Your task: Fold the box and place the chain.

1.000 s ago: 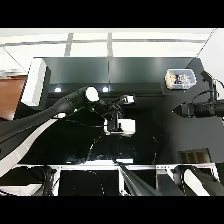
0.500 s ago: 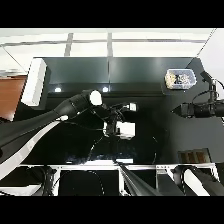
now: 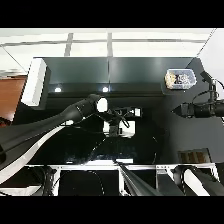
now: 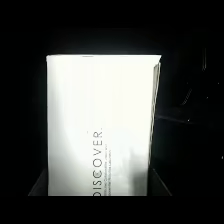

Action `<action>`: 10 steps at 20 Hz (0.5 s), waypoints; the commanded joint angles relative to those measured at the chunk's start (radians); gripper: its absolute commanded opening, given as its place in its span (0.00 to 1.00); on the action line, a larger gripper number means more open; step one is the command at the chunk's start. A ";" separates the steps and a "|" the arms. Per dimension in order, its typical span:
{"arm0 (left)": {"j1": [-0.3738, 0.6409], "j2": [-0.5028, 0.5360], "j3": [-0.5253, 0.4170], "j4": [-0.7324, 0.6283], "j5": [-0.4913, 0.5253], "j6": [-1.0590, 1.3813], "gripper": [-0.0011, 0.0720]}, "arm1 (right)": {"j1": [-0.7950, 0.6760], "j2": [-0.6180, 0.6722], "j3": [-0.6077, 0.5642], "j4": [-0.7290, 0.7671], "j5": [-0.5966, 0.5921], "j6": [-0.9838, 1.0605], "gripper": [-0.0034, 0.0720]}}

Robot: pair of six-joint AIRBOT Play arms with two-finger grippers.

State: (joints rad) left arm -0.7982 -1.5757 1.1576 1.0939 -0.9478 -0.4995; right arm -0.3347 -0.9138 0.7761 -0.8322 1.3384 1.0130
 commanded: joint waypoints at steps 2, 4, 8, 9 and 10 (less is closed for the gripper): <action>0.048 0.103 0.000 0.363 -0.145 -0.393 0.48 | 0.000 0.001 0.000 0.000 0.002 0.000 0.06; 0.155 0.161 -0.001 0.513 -0.262 -0.579 0.48 | 0.000 0.001 0.000 0.000 0.002 0.000 0.06; 0.528 0.275 -0.043 0.536 -0.415 -0.740 0.48 | 0.000 0.001 0.000 0.000 0.004 0.000 0.06; 0.630 0.301 -0.063 0.536 -0.435 -0.776 0.48 | 0.000 0.001 0.000 0.000 0.004 0.000 0.06; 0.741 0.328 -0.087 0.534 -0.452 -0.795 0.48 | 0.000 0.001 0.000 0.000 0.004 0.000 0.06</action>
